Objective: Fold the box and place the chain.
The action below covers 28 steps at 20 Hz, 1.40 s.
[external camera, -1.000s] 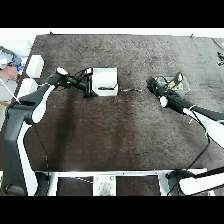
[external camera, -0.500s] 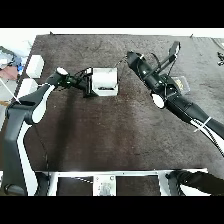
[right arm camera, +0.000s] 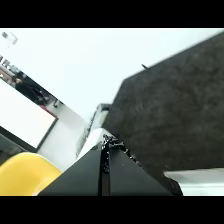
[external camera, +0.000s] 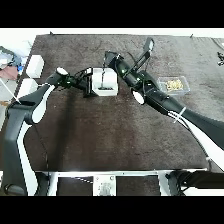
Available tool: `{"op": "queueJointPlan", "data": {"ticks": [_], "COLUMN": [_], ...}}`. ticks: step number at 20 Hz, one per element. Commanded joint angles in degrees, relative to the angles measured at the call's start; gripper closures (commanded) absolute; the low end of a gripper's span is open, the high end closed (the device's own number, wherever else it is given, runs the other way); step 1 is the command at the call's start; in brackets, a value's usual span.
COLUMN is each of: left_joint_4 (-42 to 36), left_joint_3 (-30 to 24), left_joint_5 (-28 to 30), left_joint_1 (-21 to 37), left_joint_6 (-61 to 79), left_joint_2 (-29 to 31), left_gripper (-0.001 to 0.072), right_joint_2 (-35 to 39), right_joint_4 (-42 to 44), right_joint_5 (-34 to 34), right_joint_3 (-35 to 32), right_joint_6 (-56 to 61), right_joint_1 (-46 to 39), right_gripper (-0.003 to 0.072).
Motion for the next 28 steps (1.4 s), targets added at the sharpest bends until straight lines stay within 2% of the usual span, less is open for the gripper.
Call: {"op": "queueJointPlan", "data": {"ticks": [1, 3, 4, 5, 6, 10, 14, 16, 19, 21, 23, 26, 28], "left_joint_4": [0.0, 0.0, 0.0, 0.0, 0.0, 0.0, 0.0, 0.0, 0.0, 0.0, 0.0, 0.0, 0.0], "left_joint_3": [0.0, 0.0, 0.0, 0.0, 0.0, 0.0, 0.0, 0.0, 0.0, 0.0, 0.0, 0.0, 0.0], "left_joint_5": [0.0, 0.0, 0.0, 0.0, 0.0, 0.0, 0.1, 0.0, 0.0, 0.0, 0.0, 0.0, -0.2], "left_joint_1": [0.0, 0.0, 0.0, 0.0, 0.0, 0.0, 0.0, 0.0, 0.0, 0.0, 0.0, 0.0, 0.0], "left_joint_6": [0.0, 0.0, 0.0, 0.0, 0.0, 0.0, 0.0, 0.0, 0.0, 0.0, 0.0, 0.0, 0.0], "left_joint_2": [0.0, 0.0, 0.0, 0.0, 0.0, 0.0, 0.0, 0.0, 0.0, 0.0, 0.0, 0.0, 0.0], "left_gripper": [0.0637, 0.0637, 0.0637, 0.0637, 0.0637, 0.0637, 0.0637, 0.0636, 0.0637, 0.0637, 0.0637, 0.0637, 0.0637], "right_joint_2": [-3.7, -4.9, -5.5, -6.0, -6.1, -4.1, -0.1, -0.6, -3.2, -5.7, -8.0, -10.3, -11.4], "right_joint_4": [0.0, 0.0, 0.0, 0.0, -0.5, -2.3, -11.6, -14.7, -20.9, -23.2, -24.7, -25.2, -32.1], "right_joint_5": [2.6, 5.4, 6.8, 7.9, 8.5, 9.9, 9.7, 9.0, 8.7, 7.3, 6.6, 0.1, -0.9], "right_joint_3": [0.9, 0.8, 0.8, 0.8, 0.8, 0.7, 2.3, 4.3, 7.6, 9.6, 11.5, 13.3, 15.0], "right_joint_6": [0.7, 0.6, 0.5, 0.2, -0.4, -5.8, -12.0, -12.0, -11.9, -11.8, -11.8, -9.8, -2.2], "right_joint_1": [0.5, 0.4, 0.4, 0.2, 0.0, -2.3, -7.3, -9.9, -11.1, -11.2, -11.5, -13.5, -15.3], "right_gripper": [0.0677, 0.0651, 0.0496, 0.0286, 0.0271, 0.0270, 0.0273, 0.0399, 0.0410, 0.0526, 0.0558, 0.0558, 0.0558]}}
